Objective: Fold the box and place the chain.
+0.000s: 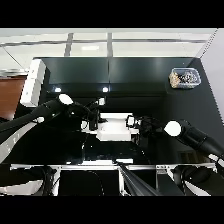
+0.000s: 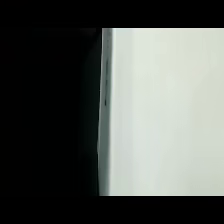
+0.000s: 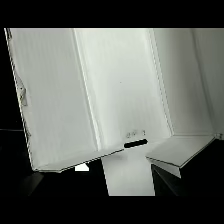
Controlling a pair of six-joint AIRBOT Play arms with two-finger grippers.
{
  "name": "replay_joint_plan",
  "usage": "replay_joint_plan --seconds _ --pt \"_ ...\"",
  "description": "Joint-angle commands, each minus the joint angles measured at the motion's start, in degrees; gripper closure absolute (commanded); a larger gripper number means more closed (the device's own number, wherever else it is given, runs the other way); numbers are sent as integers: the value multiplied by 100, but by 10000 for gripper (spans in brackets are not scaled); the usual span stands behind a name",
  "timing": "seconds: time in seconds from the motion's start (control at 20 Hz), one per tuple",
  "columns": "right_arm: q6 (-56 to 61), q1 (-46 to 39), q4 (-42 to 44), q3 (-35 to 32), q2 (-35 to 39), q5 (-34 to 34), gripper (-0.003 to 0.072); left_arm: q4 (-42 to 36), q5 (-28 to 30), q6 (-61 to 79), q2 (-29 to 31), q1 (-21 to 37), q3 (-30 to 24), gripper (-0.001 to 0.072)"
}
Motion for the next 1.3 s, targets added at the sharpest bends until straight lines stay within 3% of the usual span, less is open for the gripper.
replay_joint_plan --seconds 0.0,0.2,0.45,0.75,0.95,1.25 --pt "472 0 37 4 9 -48 -18 -7 0 -7 -4 -4 7 687" --pt "507 2 48 7 9 -240 -18 -7 0 -7 -4 -4 7 687" --pt "490 0 39 20 11 0 -18 -7 0 -4 -4 -4 7 687" --pt "-654 2 68 184 11 -129 -18 -7 2 -4 -4 -4 7 687" --pt "-774 0 63 557 9 -387 -18 -7 2 -7 -4 -4 7 687" --pt "-765 -498 46 570 4 -341 -18 -7 2 -4 -4 -4 7 687"
